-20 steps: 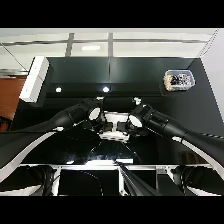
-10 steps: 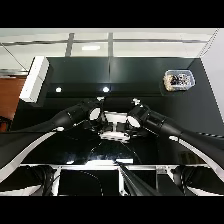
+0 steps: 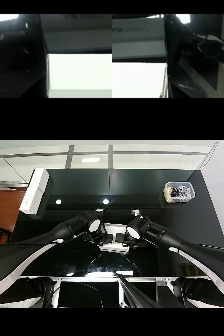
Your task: Fold the box and place the chain.
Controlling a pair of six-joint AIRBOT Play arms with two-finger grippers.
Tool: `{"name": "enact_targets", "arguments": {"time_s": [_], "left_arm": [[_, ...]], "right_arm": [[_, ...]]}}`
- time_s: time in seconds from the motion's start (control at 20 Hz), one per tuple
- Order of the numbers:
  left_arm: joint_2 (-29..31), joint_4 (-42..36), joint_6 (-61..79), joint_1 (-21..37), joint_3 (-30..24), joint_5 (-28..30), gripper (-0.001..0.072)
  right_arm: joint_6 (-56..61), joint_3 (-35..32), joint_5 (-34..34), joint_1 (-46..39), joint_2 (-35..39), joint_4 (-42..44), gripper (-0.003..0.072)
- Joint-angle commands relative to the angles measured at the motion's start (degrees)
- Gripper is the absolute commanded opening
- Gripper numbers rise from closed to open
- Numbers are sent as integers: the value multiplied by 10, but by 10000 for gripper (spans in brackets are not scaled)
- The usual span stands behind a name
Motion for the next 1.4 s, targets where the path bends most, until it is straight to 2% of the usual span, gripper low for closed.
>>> {"name": "enact_targets", "arguments": {"time_s": [0.0,0.05,0.2,0.25,0.3,0.35,0.55,0.75,0.85,0.95,1.05,1.1,1.2,1.25,1.3,1.35], "left_arm": [[0,0,0,0,0,2,28],[0,0,0,0,0,2,28],[0,0,0,0,0,2,28],[0,0,0,0,0,2,28],[0,0,0,0,0,2,27],[0,0,0,0,0,2,28],[0,0,0,0,0,2,28],[0,0,0,0,0,2,28],[0,0,0,0,0,2,28],[0,0,0,0,0,2,28],[0,-1,0,0,0,2,28],[0,-1,0,0,0,2,28],[0,-1,0,0,0,2,28],[0,-1,0,0,0,2,28],[0,-6,0,0,0,2,28],[0,-9,0,0,0,2,28]], "right_arm": [[-2,0,1,0,-2,1,141],[-11,0,-6,2,-2,0,13],[-12,0,-17,4,-3,-3,17],[-12,0,-16,2,-3,-3,34],[-12,0,-14,-1,-2,-1,249],[-14,3,-2,-6,-2,3,394],[-87,22,49,-14,26,-1,393],[-165,27,68,-39,141,-7,391],[-186,27,113,-67,207,-70,391],[-203,26,161,-103,256,-209,391],[-202,26,168,-146,271,-371,390],[-202,23,132,-178,269,-414,391],[-181,3,1,-262,258,-404,408],[-150,0,-59,-308,240,-369,688],[-143,0,-129,-362,211,-290,719],[-148,3,-193,-415,178,-195,720]]}}
